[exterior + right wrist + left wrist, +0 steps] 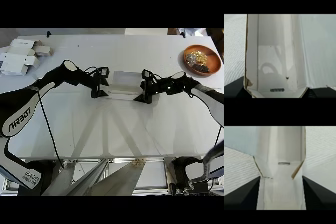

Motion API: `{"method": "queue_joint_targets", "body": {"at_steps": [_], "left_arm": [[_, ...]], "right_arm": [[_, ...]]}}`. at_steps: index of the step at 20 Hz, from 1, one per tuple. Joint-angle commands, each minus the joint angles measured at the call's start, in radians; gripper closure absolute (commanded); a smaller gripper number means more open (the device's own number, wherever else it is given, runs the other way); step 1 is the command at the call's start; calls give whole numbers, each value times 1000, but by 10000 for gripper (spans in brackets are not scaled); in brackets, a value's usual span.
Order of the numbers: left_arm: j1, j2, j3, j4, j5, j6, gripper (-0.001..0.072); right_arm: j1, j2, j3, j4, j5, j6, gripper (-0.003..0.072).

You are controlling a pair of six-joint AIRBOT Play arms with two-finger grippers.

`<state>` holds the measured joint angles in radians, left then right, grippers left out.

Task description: Fold the box and place the chain.

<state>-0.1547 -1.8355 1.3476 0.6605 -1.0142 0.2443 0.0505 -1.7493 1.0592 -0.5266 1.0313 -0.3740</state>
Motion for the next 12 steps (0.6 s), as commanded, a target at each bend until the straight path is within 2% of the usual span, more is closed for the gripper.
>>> {"method": "queue_joint_targets", "body": {"at_steps": [1,2,3,4,6,12], "left_arm": [[-5,-2,0,-20,20,47,224],[-8,-2,0,-34,20,48,301],[-8,-2,0,-37,19,48,343],[-10,-2,0,-36,21,49,345],[-11,-2,0,-37,15,88,394],[-16,-2,0,-87,7,119,396]], "right_arm": [[0,0,0,0,0,0,151],[0,0,0,0,0,0,151],[0,0,0,0,0,0,151],[0,0,0,0,0,0,151],[0,0,0,0,0,0,151],[0,0,0,0,0,0,151]]}}
